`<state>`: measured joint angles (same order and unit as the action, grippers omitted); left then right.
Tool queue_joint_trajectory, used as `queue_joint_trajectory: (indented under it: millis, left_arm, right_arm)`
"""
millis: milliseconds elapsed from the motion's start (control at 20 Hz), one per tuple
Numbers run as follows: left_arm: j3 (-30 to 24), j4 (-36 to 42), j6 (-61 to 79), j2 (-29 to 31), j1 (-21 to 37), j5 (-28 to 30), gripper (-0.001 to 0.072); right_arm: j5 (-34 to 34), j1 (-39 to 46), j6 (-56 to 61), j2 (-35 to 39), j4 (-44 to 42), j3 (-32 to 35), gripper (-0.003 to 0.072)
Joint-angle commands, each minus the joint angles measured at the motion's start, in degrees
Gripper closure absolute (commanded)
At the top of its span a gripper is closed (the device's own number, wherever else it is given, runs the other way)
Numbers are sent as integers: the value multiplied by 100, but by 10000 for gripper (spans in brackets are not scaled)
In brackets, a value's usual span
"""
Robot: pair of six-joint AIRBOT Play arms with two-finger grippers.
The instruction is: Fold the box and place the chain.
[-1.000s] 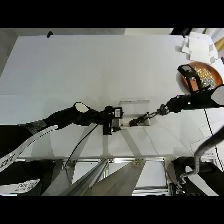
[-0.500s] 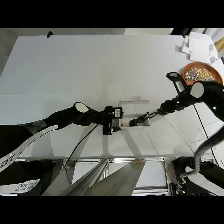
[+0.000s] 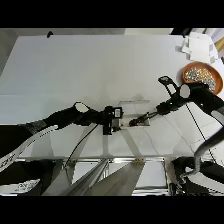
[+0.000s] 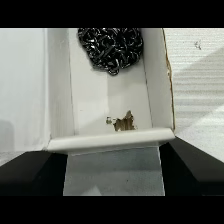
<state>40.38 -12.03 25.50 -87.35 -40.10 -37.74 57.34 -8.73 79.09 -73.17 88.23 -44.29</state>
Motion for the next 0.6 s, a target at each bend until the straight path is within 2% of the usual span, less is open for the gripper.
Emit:
queue_joint_trajectory:
  millis: [0,100,150,350,550]
  left_arm:
    - [0,-2,0,0,0,2,641]
    - [-2,-2,0,0,0,2,641]
    - [-2,-2,0,0,0,0,641]
    - [-2,-2,0,0,0,2,641]
    - [-2,-2,0,0,0,2,641]
  right_arm:
    - [-111,-13,-2,-175,26,-4,524]
    - [-107,-13,2,-175,24,-4,628]
    - [-105,-13,17,-175,24,-4,652]
    - [107,-114,44,-79,15,-4,676]
    - [476,-356,42,741,-7,-4,676]
